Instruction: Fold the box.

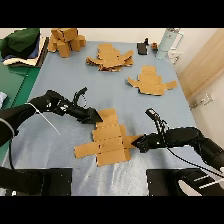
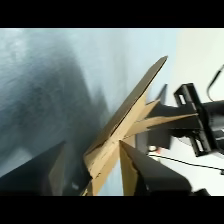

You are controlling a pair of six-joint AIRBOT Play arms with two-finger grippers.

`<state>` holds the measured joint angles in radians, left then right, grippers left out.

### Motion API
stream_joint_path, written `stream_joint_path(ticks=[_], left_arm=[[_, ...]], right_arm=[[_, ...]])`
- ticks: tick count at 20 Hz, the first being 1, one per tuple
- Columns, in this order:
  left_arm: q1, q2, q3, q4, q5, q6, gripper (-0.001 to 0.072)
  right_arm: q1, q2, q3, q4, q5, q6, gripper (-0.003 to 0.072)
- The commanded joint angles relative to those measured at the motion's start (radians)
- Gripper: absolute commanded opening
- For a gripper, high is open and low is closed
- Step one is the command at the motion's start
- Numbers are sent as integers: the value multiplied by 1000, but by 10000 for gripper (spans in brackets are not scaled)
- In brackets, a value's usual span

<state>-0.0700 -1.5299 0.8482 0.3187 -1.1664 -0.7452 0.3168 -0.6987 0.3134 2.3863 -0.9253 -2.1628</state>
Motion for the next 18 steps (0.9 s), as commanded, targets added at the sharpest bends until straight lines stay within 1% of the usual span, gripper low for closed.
stream_joint_path(ticks=[1, 7, 8, 9, 10, 14, 18], left_arm=[[1, -71, 3, -110, -92, 103, 468], [-12, -79, 13, -109, -129, 154, 465], [-19, -79, 18, -109, -126, 160, 447], [-25, -78, 23, -107, -127, 176, 228], [-31, -79, 28, -105, -126, 184, 169], [-43, -79, 43, -53, -127, 175, 166], [-43, -78, 43, -49, -129, 176, 167]], right_arm=[[2, 2, 0, -4, 2, 2, 3], [2, 2, 0, -4, 5, 10, 3], [2, 2, 0, -4, 5, 18, 3], [2, 2, 0, -4, 5, 19, 3], [2, 2, 0, -5, 5, 19, 3], [2, 2, 0, -5, 5, 19, 3], [2, 2, 0, -6, 5, 19, 3]])
